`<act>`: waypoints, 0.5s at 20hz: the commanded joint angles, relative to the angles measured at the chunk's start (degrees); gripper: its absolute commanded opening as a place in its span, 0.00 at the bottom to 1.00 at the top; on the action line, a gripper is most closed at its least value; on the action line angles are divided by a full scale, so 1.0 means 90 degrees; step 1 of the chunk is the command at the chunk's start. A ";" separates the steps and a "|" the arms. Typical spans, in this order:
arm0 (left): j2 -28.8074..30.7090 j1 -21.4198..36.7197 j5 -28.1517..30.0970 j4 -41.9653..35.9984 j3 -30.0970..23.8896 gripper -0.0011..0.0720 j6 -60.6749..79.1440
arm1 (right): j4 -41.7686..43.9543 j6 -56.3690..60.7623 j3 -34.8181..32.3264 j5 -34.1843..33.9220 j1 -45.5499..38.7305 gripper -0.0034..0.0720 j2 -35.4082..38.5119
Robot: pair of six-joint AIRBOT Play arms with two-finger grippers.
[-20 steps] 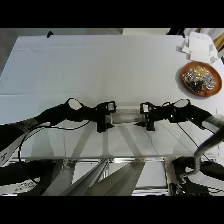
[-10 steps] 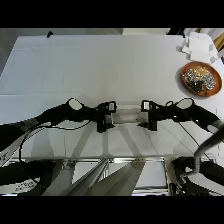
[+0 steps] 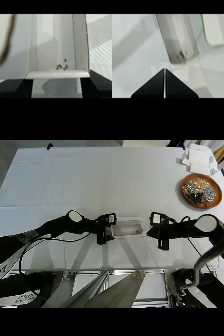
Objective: Fold the box and place the chain.
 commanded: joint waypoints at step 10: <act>0.0005 0.0002 0.0002 0.0000 -0.0002 0.39 0.0000 | 0.2642 0.0342 0.0005 -0.2912 0.0653 0.07 -0.1090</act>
